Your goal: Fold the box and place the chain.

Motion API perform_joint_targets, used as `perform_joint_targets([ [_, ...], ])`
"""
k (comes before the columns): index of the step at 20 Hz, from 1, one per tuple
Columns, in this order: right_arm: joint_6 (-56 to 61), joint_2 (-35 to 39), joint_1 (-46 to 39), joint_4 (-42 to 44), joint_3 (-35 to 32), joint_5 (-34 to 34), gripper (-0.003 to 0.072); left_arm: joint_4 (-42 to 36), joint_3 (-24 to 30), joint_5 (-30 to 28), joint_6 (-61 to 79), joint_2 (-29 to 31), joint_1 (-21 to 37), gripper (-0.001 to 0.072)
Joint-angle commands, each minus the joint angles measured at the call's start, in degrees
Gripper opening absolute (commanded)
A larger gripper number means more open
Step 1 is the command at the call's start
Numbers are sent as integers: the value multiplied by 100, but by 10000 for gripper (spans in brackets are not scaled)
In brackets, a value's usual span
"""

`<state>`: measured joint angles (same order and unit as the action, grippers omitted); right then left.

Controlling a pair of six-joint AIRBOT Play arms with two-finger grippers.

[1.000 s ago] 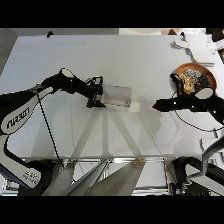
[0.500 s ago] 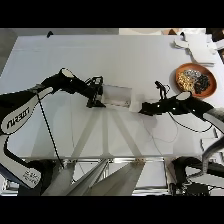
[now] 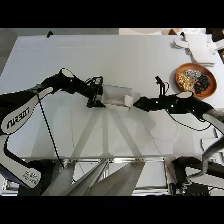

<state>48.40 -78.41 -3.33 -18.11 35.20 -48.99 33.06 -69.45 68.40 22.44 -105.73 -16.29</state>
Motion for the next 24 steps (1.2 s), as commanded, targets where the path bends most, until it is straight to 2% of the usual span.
perform_joint_targets([
  [1, -105, 201, 7, 190, -2, 37, 178, 0, 2, -2, 2, 2, 0, 472],
  [5, -103, 280, 212, 192, 0, 101, 202, 0, 2, -2, 2, 2, 0, 472],
  [8, -219, 282, 566, 186, 0, 527, 339, 0, 2, -2, 2, 2, 0, 472],
  [10, -350, 282, 739, 181, 0, 841, 398, 0, 2, -2, 2, 2, 0, 472],
  [21, -391, 280, 905, 136, 0, 1980, 406, 0, 2, -2, 2, 2, 0, 472],
  [24, -391, 280, 905, 138, 0, 2011, 406, 0, 2, -2, 2, 2, 0, 472],
])
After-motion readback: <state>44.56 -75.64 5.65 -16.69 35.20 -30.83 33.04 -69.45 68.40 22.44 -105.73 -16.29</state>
